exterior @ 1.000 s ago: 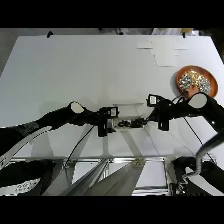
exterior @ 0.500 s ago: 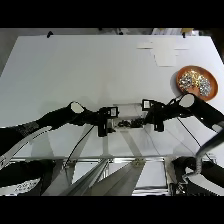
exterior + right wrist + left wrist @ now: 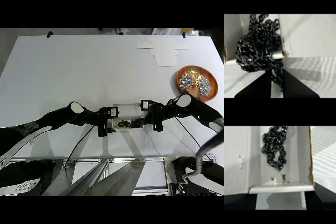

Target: Fold the box and place the chain.

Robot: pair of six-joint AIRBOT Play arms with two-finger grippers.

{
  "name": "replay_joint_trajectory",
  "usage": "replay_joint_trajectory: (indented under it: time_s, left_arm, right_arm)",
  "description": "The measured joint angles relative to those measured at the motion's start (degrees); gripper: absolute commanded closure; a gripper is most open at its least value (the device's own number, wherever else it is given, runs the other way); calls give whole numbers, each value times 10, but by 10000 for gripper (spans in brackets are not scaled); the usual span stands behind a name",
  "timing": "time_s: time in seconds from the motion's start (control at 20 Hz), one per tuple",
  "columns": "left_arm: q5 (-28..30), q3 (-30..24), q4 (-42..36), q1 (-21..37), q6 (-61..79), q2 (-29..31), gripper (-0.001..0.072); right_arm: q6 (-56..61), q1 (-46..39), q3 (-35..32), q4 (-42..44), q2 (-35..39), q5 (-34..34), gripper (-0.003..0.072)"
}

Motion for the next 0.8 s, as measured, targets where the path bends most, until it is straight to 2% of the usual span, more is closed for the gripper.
replay_joint_trajectory:
  time_s: [0.1,0.3,0.6,0.8]
  left_arm:
    - [0,0,0,0,0,0,501]
    - [0,0,0,0,0,0,501]
    - [0,0,0,0,0,0,501]
    - [0,0,0,0,0,0,501]
  right_arm:
    - [0,0,0,1,-6,3,669]
    - [5,0,0,-18,8,12,669]
    - [70,0,15,-119,114,39,669]
    - [134,0,70,-164,183,85,669]
